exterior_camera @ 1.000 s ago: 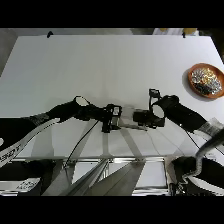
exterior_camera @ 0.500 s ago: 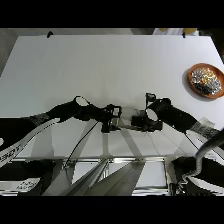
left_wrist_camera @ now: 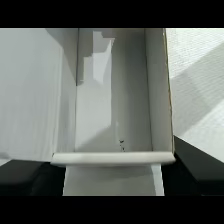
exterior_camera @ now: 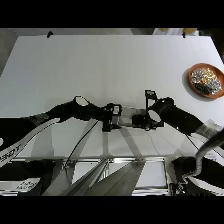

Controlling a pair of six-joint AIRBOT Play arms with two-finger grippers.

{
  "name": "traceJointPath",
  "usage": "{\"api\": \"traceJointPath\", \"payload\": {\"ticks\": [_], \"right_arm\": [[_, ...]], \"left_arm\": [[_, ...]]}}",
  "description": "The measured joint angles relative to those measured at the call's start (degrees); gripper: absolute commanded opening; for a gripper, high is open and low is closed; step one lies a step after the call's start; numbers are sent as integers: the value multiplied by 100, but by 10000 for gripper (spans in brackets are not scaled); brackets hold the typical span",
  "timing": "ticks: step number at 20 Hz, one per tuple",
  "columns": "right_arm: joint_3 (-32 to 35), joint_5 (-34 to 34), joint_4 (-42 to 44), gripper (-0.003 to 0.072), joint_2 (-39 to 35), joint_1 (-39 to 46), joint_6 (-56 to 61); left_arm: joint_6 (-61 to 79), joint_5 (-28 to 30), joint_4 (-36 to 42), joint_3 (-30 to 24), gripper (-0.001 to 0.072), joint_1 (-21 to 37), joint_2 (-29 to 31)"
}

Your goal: Fold the box and place the chain.

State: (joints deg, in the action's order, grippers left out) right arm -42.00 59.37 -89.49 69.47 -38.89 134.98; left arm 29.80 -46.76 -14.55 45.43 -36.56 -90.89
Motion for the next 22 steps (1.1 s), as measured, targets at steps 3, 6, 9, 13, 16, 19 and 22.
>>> {"api": "traceJointPath", "payload": {"ticks": [3, 6, 9, 13, 16, 19, 22], "right_arm": [[-2, 79, -127, 430, -146, 87, -26], [-2, 153, -170, 420, -197, 146, -42], [9, 155, -199, 401, -197, 175, -44], [52, 74, -179, 266, -122, 105, -46], [133, -4, -153, 240, -96, 59, -46], [223, -107, -107, 206, -87, 42, -46], [280, -186, -33, 33, -74, 35, -44]], "left_arm": [[4, -22, -15, 0, 15, -2, 0], [11, -22, -22, 0, 15, -2, 0], [13, -22, -24, 0, 15, 0, 0], [15, -22, -26, 0, 15, -2, 0], [15, -22, -31, 0, 15, -2, 0], [15, -22, -31, 0, 15, -2, 0], [13, -13, -48, -2, 15, 0, 0]]}}
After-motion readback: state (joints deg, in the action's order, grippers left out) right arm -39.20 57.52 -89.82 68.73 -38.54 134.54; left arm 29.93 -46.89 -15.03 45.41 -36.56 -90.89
